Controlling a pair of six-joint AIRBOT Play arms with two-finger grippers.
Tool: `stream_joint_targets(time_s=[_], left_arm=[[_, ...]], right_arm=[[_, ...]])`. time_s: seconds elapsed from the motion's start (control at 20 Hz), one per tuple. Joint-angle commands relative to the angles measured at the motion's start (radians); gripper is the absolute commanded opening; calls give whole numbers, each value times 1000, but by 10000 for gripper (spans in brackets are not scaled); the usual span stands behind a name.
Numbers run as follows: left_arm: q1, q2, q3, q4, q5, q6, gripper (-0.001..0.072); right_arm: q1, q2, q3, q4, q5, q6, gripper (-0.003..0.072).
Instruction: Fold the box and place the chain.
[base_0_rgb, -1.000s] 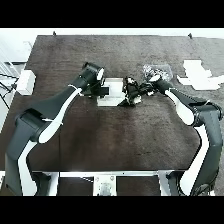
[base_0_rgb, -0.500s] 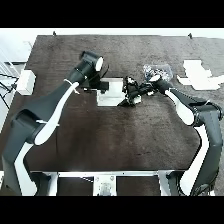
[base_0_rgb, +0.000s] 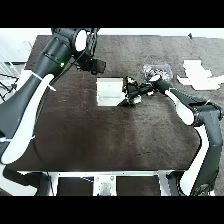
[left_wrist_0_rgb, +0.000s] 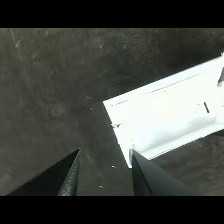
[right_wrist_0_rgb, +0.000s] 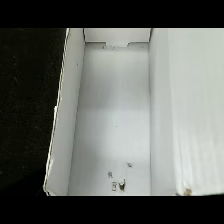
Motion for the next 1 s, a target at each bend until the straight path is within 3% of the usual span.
stream_joint_targets(time_s=[0.0,0.15,0.4,0.65,0.95], left_arm=[[3,43,-79,-15,49,209,551],[40,43,-115,-101,57,319,557],[188,79,-116,-428,123,527,555],[332,78,-130,-718,69,873,537],[403,78,-129,-723,126,962,537]], right_arm=[[1,1,0,0,0,0,586],[1,1,0,0,0,0,586],[1,1,0,0,0,0,586],[1,1,0,0,0,0,586],[1,1,0,0,0,0,586]])
